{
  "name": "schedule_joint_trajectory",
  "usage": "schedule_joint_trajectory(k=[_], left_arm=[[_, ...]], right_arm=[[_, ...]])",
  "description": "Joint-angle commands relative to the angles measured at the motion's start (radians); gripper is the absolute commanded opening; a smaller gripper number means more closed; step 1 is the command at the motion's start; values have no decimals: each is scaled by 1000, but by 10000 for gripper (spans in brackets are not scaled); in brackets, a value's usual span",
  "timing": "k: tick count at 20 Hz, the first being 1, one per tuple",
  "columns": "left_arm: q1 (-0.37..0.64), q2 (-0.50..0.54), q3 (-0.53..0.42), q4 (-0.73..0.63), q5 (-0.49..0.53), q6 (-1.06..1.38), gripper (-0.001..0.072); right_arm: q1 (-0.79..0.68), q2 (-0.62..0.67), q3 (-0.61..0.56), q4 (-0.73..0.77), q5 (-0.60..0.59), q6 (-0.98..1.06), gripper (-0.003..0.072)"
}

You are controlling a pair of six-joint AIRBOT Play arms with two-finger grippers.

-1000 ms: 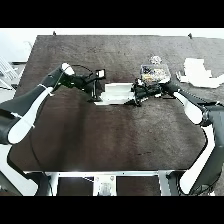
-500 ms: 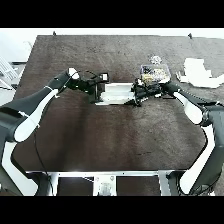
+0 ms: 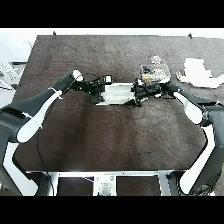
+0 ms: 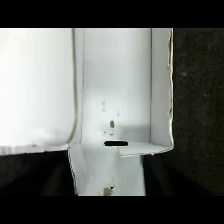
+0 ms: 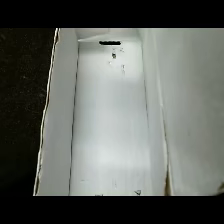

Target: Fold the box and place the chain.

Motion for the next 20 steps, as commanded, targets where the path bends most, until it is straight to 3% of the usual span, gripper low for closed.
schedule_joint_trajectory(k=[1,7,13,20], left_arm=[[-5,0,0,7,8,-1,331],[-5,0,0,11,6,-3,319],[-2,0,0,108,-16,-56,321],[-3,0,0,87,-11,-64,319]], right_arm=[[0,0,0,0,0,0,576],[0,0,0,0,0,0,576],[0,0,0,0,0,0,577],[0,0,0,0,0,0,576]])
